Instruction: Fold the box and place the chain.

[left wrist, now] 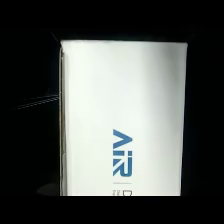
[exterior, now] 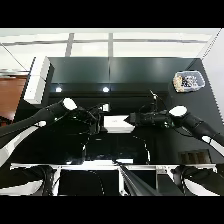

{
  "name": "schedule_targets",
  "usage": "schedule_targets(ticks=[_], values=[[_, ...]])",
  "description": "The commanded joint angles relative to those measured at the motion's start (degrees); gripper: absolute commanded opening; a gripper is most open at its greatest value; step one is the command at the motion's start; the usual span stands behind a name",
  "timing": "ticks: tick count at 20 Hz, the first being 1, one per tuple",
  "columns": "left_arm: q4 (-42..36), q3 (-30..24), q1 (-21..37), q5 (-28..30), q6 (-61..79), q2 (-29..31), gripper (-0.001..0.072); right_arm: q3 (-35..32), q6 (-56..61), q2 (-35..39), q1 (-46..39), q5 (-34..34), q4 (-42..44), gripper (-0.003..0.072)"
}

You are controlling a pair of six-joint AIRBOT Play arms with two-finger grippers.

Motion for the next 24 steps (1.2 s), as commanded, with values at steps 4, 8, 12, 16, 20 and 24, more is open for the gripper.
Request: schedule_targets(ticks=[4, 8, 12, 16, 20, 24], values=[[0.0, -0.02, 0.02, 0.0, -0.13, 0.07, 0.0381, 2.1, 1.95, 1.05, 0.79, 1.51, -4.11, 0.0016], [0.7, 0.26, 0.85, -0.09, -0.15, 3.02, 0.0714, 9.09, 4.85, 10.21, -4.04, 8.76, -15.19, 0.0016], [1.55, 0.33, 5.53, -10.12, -4.98, 10.54, 0.0715, 11.41, 14.69, 21.55, -17.49, 18.67, -32.13, 0.0017], [-1.51, 0.85, 5.22, -10.1, -5.33, 14.49, 0.0715, 10.73, 18.38, 25.7, -26.73, 24.63, -39.28, 0.0017], [-3.32, 7.39, -2.25, -3.69, -9.75, 7.41, 0.0713, 9.18, 20.28, 25.7, -27.02, 22.12, -37.86, 0.0017], [2.6, 16.13, -6.75, -5.29, -14.27, -2.23, 0.0711, 8.94, 20.26, 25.7, -27.02, 22.1, -37.92, 0.0017]])
